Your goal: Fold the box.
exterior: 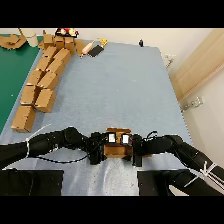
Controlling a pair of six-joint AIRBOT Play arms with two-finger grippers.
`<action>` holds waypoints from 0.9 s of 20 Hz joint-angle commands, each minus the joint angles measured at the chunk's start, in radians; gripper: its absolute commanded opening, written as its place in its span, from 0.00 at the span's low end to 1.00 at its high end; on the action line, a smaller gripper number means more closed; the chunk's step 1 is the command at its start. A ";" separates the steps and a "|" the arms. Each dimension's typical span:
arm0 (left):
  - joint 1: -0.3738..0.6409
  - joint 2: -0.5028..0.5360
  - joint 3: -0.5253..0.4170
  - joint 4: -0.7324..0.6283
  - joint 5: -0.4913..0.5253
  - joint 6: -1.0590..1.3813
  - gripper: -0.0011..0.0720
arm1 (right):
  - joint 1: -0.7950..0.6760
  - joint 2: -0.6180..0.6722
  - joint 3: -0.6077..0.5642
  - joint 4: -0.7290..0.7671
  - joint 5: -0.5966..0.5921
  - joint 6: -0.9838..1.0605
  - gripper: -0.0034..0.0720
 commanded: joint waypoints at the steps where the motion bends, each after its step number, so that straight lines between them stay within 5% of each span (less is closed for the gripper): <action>1: 0.001 0.000 0.000 -0.001 -0.001 0.003 0.54 | 0.000 0.000 0.000 0.000 0.000 0.000 0.60; 13: 0.001 0.000 0.000 -0.001 0.000 0.002 0.54 | 0.000 0.000 0.000 0.015 -0.024 0.000 0.61; 14: 0.001 0.000 0.000 -0.001 -0.001 0.002 0.54 | 0.000 0.003 0.007 0.023 -0.058 0.000 0.98; 18: 0.001 0.000 0.000 -0.001 0.000 0.003 0.54 | -0.001 0.106 0.072 -0.227 -0.135 0.302 1.00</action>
